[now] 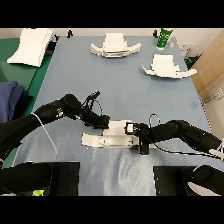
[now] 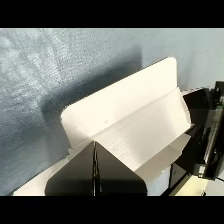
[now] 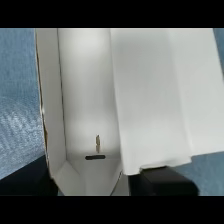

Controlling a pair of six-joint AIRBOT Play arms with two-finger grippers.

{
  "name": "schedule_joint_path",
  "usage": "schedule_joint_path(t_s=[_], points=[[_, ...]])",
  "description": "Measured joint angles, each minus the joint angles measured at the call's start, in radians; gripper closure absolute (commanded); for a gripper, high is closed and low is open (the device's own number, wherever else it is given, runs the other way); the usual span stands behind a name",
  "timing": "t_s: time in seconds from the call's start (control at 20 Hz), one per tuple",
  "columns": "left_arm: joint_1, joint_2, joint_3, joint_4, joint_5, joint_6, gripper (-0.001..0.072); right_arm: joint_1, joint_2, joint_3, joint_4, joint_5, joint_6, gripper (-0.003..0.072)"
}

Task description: Fold the box.

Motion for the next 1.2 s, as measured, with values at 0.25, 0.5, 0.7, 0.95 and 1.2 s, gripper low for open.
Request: schedule_joint_path(t_s=[0.25,0.5,0.7,0.95,1.2], points=[[0.000,-0.012,0.000,0.003,0.003,0.007,0.0697,0.000,0.000,0.000,-0.001,0.000,0.000,0.0174],[0.045,0.113,0.000,0.057,-0.033,0.046,0.0698,0.000,0.000,0.000,-0.003,-0.003,-0.002,0.0174],[0.071,0.324,-0.001,0.167,-0.114,0.051,0.0696,0.000,0.000,0.000,-0.003,-0.003,-0.001,0.0174],[0.048,0.505,-0.015,0.259,-0.205,0.273,0.0143,0.000,0.000,0.000,-0.002,-0.002,-0.001,0.0175],[0.060,0.527,-0.059,0.279,-0.202,0.576,0.0110,0.000,0.000,0.000,-0.002,-0.002,0.000,0.0174]])
